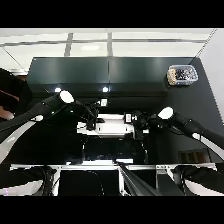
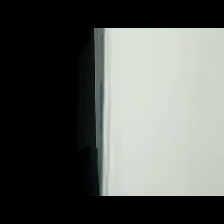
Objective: Fold the box and place the chain.
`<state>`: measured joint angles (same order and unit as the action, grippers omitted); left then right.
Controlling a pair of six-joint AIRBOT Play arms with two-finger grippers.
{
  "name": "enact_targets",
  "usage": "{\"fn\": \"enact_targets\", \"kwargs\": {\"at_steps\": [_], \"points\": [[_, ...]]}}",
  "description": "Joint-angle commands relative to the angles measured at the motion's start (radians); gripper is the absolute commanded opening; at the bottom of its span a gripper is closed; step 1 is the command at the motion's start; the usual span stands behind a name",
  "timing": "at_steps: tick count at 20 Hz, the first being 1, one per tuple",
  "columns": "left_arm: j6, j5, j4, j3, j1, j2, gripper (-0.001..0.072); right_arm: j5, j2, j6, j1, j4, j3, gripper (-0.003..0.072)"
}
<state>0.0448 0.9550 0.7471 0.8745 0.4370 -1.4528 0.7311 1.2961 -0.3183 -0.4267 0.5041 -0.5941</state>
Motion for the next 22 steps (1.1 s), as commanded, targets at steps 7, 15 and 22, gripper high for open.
{"fn": "enact_targets", "kwargs": {"at_steps": [7, 15, 22], "points": [[0.000, -0.001, 0.000, 0.000, 0.000, 0.001, 0.0024, -0.021, 0.010, 0.019, 0.000, -0.005, 0.000, 0.0703], [0.000, -0.001, 0.000, 0.000, 0.000, 0.001, 0.0024, -0.038, 0.013, 0.047, -0.025, 0.044, 0.000, 0.0703], [0.000, -0.001, 0.000, 0.000, 0.000, 0.001, 0.0024, -0.054, 0.014, 0.087, -0.034, 0.072, 0.000, 0.0703]]}}
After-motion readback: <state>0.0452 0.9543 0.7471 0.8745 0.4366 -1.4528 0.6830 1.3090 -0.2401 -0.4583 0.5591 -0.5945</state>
